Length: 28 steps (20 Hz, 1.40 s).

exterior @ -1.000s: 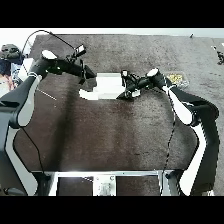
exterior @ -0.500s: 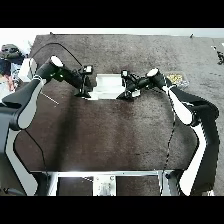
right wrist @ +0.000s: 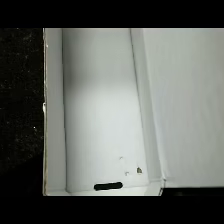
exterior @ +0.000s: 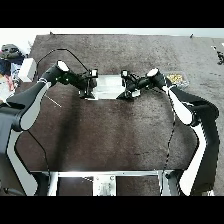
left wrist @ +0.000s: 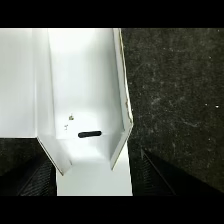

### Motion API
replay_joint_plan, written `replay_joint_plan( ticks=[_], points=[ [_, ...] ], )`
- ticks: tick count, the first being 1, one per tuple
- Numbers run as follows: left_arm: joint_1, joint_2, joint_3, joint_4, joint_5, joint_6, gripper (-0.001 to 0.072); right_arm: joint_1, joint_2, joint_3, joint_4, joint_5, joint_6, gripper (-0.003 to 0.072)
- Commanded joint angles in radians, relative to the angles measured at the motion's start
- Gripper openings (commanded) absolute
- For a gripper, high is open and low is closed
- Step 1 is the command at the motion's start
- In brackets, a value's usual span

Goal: Fold the box and place the chain.

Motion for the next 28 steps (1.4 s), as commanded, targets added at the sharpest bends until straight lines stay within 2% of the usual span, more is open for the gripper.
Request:
replay_joint_plan(
  ticks=[1, 8, 9, 10, 16, 17, 18, 23, 28],
  points=[
    [-0.002, 0.000, -0.002, -0.007, 0.013, 0.000, 0.0588, 0.001, -0.001, 0.000, 0.000, 0.000, 0.000, 0.0471],
    [-0.002, 0.000, -0.043, -0.006, 0.101, 0.002, 0.0586, 0.001, -0.001, 0.000, 0.001, 0.000, 0.000, 0.0471],
    [-0.002, 0.000, -0.043, -0.006, 0.103, 0.002, 0.0479, 0.001, -0.001, 0.000, 0.000, 0.000, 0.000, 0.0471],
    [-0.002, 0.000, -0.043, -0.009, 0.096, 0.002, 0.0307, 0.001, -0.001, 0.000, 0.000, 0.000, 0.000, 0.0471],
    [-0.002, 0.000, -0.043, -0.074, 0.077, 0.002, 0.0288, 0.001, -0.001, 0.000, 0.000, 0.000, 0.000, 0.0471],
    [-0.002, 0.000, -0.043, -0.084, 0.070, 0.002, 0.0190, 0.001, -0.001, 0.000, 0.001, 0.000, 0.000, 0.0471],
    [-0.002, 0.000, -0.043, -0.090, 0.066, 0.002, 0.0174, 0.001, -0.001, 0.000, 0.000, 0.000, 0.000, 0.0471],
    [-0.002, -0.004, -0.043, -0.126, 0.063, 0.002, 0.0174, 0.001, -0.001, 0.000, 0.000, 0.000, 0.000, 0.0471],
    [-0.002, -0.043, -0.043, -0.236, 0.058, 0.083, 0.0174, 0.001, -0.001, 0.000, 0.000, 0.000, 0.000, 0.0471]
  ],
)
